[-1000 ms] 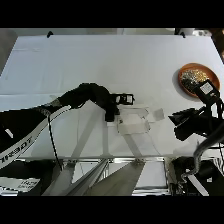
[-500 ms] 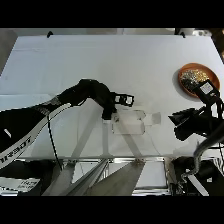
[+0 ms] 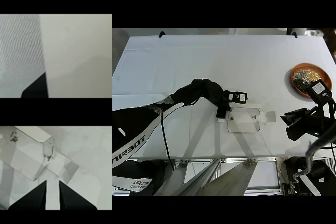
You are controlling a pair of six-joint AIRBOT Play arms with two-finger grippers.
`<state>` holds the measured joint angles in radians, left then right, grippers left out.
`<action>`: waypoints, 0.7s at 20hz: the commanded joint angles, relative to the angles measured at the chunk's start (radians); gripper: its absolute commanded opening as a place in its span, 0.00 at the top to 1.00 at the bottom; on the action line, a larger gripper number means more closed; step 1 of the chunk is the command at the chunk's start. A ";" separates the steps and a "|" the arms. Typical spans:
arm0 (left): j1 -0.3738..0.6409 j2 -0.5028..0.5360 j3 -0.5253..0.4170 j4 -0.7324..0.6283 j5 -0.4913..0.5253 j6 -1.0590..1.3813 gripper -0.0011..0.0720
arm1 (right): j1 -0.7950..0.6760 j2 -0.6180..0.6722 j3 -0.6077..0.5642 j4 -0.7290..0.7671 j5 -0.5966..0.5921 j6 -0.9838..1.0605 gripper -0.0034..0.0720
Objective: Fold the box and place the chain.
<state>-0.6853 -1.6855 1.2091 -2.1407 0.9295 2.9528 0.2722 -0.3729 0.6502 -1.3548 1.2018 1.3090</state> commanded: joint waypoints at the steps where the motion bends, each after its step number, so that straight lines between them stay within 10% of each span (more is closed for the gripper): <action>1: -0.001 -0.010 0.001 -0.005 -0.006 0.000 0.98 | 0.001 0.001 0.000 0.000 0.000 0.000 0.75; 14: -0.001 -0.029 0.001 -0.005 -0.006 0.000 0.98 | 0.001 0.001 0.000 0.000 0.001 0.000 0.75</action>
<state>-0.6857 -1.7142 1.2098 -2.1475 0.9234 2.9520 0.2722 -0.3733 0.6502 -1.3548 1.2026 1.3090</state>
